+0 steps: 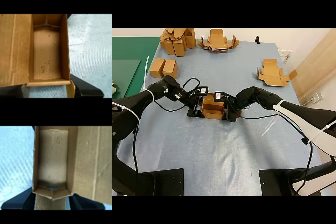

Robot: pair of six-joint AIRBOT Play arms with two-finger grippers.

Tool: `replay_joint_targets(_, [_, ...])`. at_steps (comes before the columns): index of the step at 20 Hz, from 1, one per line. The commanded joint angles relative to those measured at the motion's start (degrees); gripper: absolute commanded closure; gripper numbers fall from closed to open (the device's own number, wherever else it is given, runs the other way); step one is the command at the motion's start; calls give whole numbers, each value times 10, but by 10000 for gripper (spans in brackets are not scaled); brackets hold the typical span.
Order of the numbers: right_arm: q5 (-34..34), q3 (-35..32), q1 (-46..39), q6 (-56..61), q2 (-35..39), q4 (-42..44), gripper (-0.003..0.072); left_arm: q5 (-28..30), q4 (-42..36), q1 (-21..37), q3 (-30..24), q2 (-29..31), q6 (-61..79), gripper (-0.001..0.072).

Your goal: Fold the box.

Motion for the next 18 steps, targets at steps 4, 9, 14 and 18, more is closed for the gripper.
replay_joint_targets(4, [-2, 1, -3, 28, 5, -31, -34, -10, 38, -4, 0, -1, -7, 696])
replay_joint_targets(9, [-60, 1, -27, 39, 31, -34, -34, -10, 39, -3, 0, -1, -8, 696])
replay_joint_targets(14, [-111, 1, -40, 88, 70, -30, -34, -10, 39, -3, 0, -1, -11, 695])
replay_joint_targets(18, [-116, 2, -42, 193, 123, 52, 453, -9, 39, -3, 0, -1, -11, 696])
